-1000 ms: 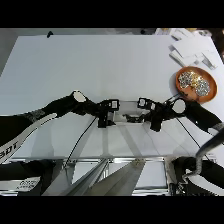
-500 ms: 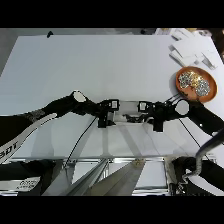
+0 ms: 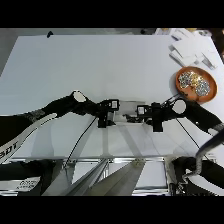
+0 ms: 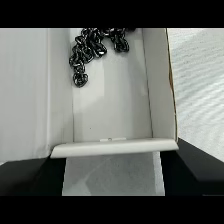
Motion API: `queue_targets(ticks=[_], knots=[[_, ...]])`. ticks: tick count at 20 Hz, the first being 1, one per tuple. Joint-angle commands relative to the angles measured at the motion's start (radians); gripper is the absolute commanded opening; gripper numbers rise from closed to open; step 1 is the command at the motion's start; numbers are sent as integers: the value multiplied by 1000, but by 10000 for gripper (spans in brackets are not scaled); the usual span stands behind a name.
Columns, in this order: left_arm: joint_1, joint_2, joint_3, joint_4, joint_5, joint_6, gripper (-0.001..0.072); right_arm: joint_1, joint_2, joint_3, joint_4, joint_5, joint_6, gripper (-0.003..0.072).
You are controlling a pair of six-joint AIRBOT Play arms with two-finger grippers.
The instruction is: Fold the box and place the chain.
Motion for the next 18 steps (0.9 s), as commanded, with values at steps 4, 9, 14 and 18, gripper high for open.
queue_targets(ticks=[4,9,14,18], knots=[[1,1,0,0,0,0,139,0,-14,-1,-4,13,-21,19],[1,1,0,0,0,0,139,0,88,0,-90,71,46,18],[1,1,0,0,0,0,139,0,287,0,-105,126,158,18],[1,1,0,0,0,0,139,0,451,0,6,161,201,18]])
